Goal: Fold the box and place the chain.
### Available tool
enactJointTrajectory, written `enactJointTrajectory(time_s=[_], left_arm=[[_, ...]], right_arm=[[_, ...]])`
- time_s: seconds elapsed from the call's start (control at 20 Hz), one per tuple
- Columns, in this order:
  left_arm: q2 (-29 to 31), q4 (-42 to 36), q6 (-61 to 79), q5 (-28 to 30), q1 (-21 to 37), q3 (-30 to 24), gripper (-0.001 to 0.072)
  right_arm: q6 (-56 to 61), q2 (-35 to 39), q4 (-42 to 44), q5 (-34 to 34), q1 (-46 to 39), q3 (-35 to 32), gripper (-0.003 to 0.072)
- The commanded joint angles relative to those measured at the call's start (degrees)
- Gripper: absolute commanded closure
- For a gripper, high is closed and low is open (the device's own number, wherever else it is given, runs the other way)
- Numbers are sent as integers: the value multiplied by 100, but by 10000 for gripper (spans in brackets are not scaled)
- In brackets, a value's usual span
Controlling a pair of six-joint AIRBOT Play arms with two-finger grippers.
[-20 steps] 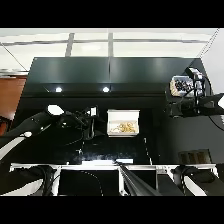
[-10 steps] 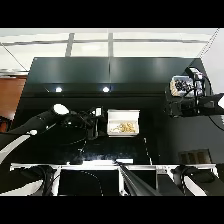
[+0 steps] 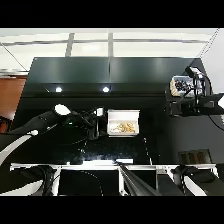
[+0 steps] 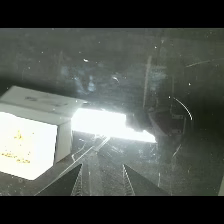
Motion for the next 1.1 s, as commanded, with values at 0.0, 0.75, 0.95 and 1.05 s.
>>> enactJointTrajectory(time_s=[0.0, 0.75, 0.95, 1.05], left_arm=[[-46, 7, -87, 81, -50, 52, 2], [-262, 555, -411, 42, -393, 321, 249], [-262, 555, -411, 42, -393, 321, 249], [-262, 555, -411, 42, -393, 321, 249]], right_arm=[[-2, -2, 2, -28, 2, -2, 372], [-116, -391, 518, -1639, 619, -535, -27], [-1729, -1379, 1875, -2039, 793, -254, -26], [-3233, -1703, 2374, -1742, 793, -221, -26]])
